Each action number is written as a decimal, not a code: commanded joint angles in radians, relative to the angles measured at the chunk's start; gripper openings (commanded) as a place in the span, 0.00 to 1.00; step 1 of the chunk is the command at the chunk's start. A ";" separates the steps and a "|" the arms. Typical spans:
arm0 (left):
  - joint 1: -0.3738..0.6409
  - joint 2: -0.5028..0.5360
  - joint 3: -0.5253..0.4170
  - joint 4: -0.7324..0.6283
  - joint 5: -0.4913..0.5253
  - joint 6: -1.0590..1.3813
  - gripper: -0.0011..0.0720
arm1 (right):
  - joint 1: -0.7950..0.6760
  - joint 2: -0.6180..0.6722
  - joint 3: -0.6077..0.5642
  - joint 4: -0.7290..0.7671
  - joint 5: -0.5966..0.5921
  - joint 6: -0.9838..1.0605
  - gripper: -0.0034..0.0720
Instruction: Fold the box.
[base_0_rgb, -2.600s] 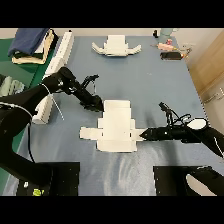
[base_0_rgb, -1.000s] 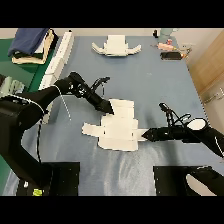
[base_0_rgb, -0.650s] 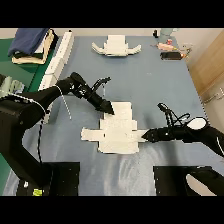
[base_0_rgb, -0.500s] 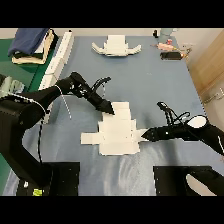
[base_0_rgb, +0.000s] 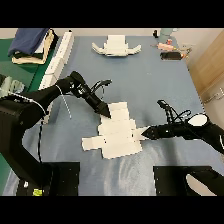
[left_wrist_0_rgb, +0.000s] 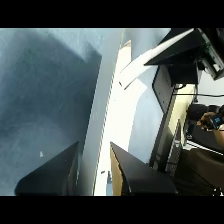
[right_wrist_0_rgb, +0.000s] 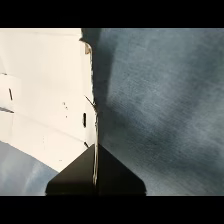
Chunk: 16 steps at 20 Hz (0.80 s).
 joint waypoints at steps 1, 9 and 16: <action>-0.001 0.000 0.001 0.013 -0.019 -0.007 0.42 | 0.001 0.001 0.001 0.002 -0.008 0.001 0.05; 0.011 0.000 0.002 0.013 0.095 -0.053 0.71 | 0.001 0.001 0.001 0.005 -0.017 0.001 0.05; 0.085 0.000 0.001 0.012 0.019 -0.104 0.71 | 0.000 0.001 0.001 0.005 -0.044 0.001 0.05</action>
